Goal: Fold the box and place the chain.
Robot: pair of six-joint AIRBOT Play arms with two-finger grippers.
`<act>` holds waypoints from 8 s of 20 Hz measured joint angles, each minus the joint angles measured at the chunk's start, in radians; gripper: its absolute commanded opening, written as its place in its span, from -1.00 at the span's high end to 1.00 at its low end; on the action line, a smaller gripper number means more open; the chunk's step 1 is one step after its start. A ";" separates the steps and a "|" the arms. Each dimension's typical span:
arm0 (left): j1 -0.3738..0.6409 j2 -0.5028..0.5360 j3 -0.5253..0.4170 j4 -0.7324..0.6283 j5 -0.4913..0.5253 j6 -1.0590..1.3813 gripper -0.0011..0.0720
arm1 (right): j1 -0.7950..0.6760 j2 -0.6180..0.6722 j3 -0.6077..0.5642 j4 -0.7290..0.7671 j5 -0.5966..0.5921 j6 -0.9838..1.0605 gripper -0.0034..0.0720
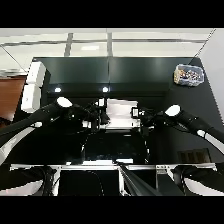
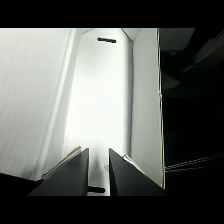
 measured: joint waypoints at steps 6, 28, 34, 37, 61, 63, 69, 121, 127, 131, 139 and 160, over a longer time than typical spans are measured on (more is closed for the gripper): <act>-0.019 -0.001 0.003 0.013 0.027 -0.010 -0.08 | 0.000 0.000 0.000 -0.001 0.000 -0.001 0.14; 0.541 0.180 -0.003 0.322 -0.234 -1.196 0.89 | 0.000 0.000 0.001 -0.002 0.002 -0.001 0.14; 0.594 -0.043 -0.009 0.252 -0.359 -1.341 0.89 | 0.000 0.000 0.001 -0.002 0.002 -0.001 0.14; 0.530 -0.106 -0.005 0.240 -0.333 -1.368 0.89 | 0.000 0.000 0.001 -0.002 0.002 -0.001 0.14; 0.385 -0.150 0.097 0.230 -0.416 -1.168 0.90 | 0.000 0.000 0.001 -0.002 0.002 -0.001 0.14; 0.390 -0.149 0.105 0.293 -0.389 -1.219 0.89 | 0.000 0.000 0.001 -0.002 0.002 -0.001 0.14; 0.325 -0.151 0.114 0.330 -0.328 -1.283 0.89 | 0.000 0.000 0.001 -0.002 0.002 -0.001 0.14; -0.024 -0.178 0.407 0.447 -0.381 -1.650 -0.36 | 0.000 0.000 0.001 -0.001 0.001 0.000 0.14; -0.068 -0.178 0.407 0.575 -0.336 -1.773 -0.36 | 0.000 0.000 0.001 -0.001 0.000 -0.001 0.14; -0.119 -0.178 0.410 0.723 -0.319 -1.879 -0.36 | 0.000 0.000 0.000 0.000 -0.001 -0.001 0.14; -0.247 -0.178 0.478 1.030 -0.313 -2.115 -0.36 | 0.001 0.000 0.000 0.000 -0.001 -0.001 0.14; -0.330 -0.192 0.493 1.141 -0.304 -2.578 -0.35 | 0.001 0.000 0.000 -0.001 0.001 -0.001 0.14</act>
